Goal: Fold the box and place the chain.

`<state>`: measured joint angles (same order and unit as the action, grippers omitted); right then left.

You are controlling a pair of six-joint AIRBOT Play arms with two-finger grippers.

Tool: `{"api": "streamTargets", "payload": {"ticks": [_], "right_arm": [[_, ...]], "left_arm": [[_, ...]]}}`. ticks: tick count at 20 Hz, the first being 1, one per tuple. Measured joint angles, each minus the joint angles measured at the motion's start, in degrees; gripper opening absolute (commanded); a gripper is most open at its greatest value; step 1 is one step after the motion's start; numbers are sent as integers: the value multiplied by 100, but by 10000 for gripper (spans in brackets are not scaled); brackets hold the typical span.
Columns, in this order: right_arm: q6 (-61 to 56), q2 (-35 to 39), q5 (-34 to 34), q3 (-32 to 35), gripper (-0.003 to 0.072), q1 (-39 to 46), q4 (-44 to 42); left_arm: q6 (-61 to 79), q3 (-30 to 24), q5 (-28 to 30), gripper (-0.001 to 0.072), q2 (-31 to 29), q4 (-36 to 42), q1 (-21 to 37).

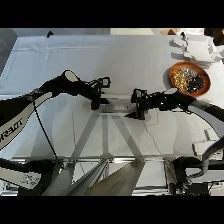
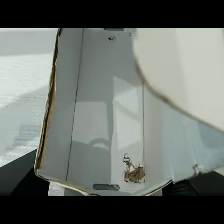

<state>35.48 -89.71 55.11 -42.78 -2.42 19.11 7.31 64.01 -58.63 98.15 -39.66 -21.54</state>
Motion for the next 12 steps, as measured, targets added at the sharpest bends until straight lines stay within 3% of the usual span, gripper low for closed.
{"api": "streamTargets", "payload": {"ticks": [12], "right_arm": [[-50,2,-42,0,718,-20,11]], "left_arm": [[0,-2,9,11,0,0,0]]}}
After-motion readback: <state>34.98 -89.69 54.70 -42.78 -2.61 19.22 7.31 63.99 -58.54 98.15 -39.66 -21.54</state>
